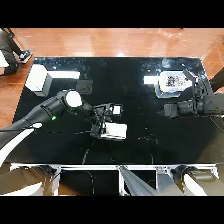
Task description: Fold the box and place the chain.
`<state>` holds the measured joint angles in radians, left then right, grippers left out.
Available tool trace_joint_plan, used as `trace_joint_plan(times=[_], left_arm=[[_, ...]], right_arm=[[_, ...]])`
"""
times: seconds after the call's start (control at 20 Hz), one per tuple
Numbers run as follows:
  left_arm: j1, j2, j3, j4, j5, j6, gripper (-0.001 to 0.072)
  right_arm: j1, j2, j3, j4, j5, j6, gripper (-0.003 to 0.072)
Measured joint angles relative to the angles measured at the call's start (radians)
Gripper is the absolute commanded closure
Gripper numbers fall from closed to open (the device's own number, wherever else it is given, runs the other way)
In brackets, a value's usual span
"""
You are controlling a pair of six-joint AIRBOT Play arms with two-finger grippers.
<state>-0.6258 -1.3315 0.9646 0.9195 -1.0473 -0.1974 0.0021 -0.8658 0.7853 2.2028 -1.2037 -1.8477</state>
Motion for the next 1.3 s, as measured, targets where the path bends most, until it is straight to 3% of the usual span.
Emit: trace_joint_plan(times=[0.25, 1.3], left_arm=[[-0.003, -0.003, -0.006, 0.03, 0.034, -0.051, 0.0068], [-0.035, -0.006, -0.007, 0.049, 0.015, -0.102, 0.0069]], right_arm=[[0.0, 0.0, 0.0, -0.006, 0.011, 0.0, 0.0664], [0.0, 0.0, 0.0, -0.024, 0.018, 0.0, 0.0665]])
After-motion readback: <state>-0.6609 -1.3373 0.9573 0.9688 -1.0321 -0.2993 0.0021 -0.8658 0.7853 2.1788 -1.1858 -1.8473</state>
